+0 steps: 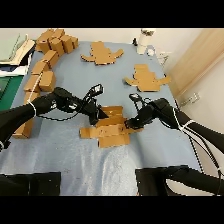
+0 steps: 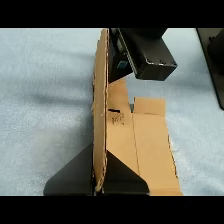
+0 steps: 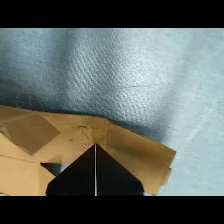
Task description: Fold the box.
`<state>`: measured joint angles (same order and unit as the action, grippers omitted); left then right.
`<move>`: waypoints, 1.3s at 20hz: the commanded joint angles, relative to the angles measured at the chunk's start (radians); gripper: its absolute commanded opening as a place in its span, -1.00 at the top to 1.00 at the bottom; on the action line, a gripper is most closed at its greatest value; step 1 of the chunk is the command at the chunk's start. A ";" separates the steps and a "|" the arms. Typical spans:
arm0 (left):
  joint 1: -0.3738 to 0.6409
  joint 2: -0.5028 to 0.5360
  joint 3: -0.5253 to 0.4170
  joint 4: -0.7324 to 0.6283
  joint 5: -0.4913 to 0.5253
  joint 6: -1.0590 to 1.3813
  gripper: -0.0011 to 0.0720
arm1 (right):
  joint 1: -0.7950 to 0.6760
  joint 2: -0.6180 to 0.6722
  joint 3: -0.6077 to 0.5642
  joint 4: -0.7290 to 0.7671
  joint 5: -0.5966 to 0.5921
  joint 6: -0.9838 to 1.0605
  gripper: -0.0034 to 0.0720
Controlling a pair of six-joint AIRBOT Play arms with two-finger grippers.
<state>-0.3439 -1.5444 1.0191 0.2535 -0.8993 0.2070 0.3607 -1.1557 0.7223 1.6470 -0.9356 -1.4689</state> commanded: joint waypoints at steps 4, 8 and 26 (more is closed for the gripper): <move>-0.006 0.000 0.000 0.020 -0.002 0.010 0.94 | 0.001 0.126 0.039 -0.027 0.037 0.060 0.90; -0.031 0.000 0.000 0.093 0.003 -0.022 0.94 | 0.001 0.167 0.039 -0.027 0.084 0.064 0.90; -0.036 0.003 0.002 0.129 0.002 -0.069 0.94 | 0.041 0.166 0.039 0.123 -0.236 -0.042 0.90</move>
<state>-0.3809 -1.5414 1.0203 0.3809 -0.8982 0.1383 0.3775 -0.9901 0.7605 1.6775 -1.0454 -1.4368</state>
